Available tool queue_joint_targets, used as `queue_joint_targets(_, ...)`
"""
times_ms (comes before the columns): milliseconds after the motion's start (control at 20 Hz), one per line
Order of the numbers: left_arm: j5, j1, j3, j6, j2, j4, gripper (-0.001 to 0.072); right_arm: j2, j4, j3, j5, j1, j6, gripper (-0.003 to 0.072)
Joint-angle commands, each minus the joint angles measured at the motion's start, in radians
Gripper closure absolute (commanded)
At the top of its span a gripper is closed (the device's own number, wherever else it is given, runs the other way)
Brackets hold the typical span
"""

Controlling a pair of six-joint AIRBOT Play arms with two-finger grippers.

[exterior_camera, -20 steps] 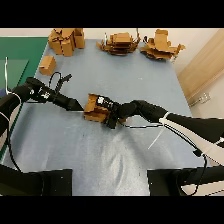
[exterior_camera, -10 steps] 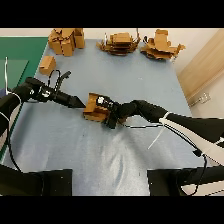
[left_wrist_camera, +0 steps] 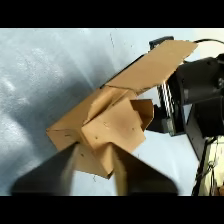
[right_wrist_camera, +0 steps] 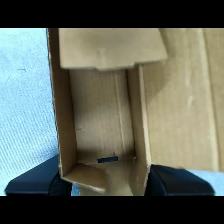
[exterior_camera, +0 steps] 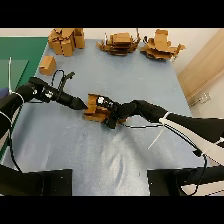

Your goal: Fold the box.

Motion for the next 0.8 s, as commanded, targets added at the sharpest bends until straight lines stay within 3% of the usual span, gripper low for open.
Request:
queue_joint_targets(0,0.013,-0.037,0.0,-0.014,-0.001,0.083,0.0059,0.0,0.0,0.0,0.002,0.0,0.0,0.017)
queue_joint_targets(500,0.024,-0.038,0.03,-0.068,-0.001,0.086,0.0063,0.0,0.0,0.0,0.002,0.0,0.0,0.017)
queue_joint_targets(750,0.027,-0.084,0.035,-0.087,-0.001,0.132,0.0063,0.0,0.0,0.0,0.002,0.0,0.0,0.017)
